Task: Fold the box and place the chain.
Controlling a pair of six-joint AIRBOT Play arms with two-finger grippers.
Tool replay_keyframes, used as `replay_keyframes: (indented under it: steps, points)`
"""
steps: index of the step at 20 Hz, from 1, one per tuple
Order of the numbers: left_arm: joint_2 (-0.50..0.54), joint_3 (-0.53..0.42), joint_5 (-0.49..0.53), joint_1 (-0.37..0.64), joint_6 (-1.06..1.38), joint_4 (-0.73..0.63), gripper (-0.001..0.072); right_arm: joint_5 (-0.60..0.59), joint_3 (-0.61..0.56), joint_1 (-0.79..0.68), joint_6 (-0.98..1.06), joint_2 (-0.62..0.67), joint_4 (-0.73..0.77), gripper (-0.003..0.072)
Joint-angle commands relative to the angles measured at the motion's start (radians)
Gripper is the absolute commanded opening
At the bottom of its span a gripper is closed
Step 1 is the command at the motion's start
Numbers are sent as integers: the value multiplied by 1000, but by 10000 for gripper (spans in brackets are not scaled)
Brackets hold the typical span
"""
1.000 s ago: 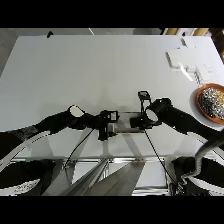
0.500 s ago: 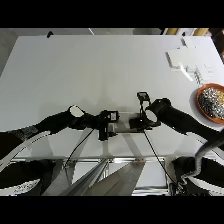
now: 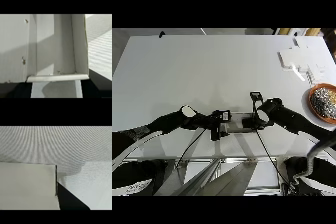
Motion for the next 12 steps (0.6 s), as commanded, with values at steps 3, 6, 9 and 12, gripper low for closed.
replay_keyframes:
  steps: [3,6,9,12]
  points:
    - [1,0,1,0,2,1,344,9,0,0,-153,72,-2,273]
    - [1,0,1,0,2,1,344,87,0,0,-345,200,6,470]
    - [1,0,0,0,2,1,344,143,24,-48,-412,358,-2,460]
    - [1,0,1,0,2,1,344,176,118,-236,-495,452,-76,459]
